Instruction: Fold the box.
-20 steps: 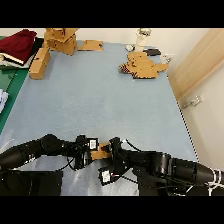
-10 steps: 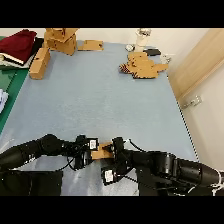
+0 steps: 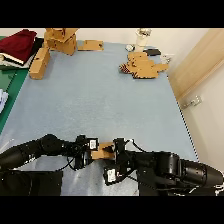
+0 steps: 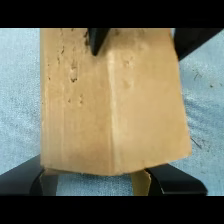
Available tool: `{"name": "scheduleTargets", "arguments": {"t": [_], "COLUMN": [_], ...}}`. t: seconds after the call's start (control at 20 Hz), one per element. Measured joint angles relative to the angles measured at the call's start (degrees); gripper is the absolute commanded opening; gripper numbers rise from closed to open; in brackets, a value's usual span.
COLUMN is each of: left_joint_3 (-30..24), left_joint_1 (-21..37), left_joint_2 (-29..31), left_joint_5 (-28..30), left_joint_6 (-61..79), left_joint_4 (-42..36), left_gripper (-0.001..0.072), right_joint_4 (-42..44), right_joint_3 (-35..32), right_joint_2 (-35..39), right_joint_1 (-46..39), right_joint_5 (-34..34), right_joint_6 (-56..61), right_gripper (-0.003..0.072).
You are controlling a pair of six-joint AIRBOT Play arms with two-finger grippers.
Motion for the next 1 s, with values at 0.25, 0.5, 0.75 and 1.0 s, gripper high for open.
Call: {"name": "scheduleTargets", "arguments": {"t": [0.25, 0.5, 0.75, 1.0], "left_joint_3": [0.0, 0.0, 0.0, 0.0], "left_joint_1": [0.0, 0.0, 0.0, 0.0], "left_joint_2": [0.0, 0.0, 0.0, 0.0], "left_joint_5": [0.0, 0.0, 0.0, 0.0], "left_joint_6": [0.0, 0.0, 0.0, 0.0], "left_joint_4": [0.0, 0.0, 0.0, 0.0], "left_gripper": [0.06, 0.06, 0.06, 0.06], "right_joint_4": [3.9, 4.9, 4.2, 3.1], "right_joint_3": [0.1, 0.1, 0.1, 0.1], "right_joint_2": [1.9, 2.6, 2.1, -0.1], "right_joint_1": [0.5, 0.5, -0.5, -2.6], "right_joint_5": [0.0, 1.5, 3.3, 4.2], "right_joint_6": [0.1, 0.9, 1.0, 1.0], "right_gripper": [0.0456, 0.0456, 0.0456, 0.0455]}}
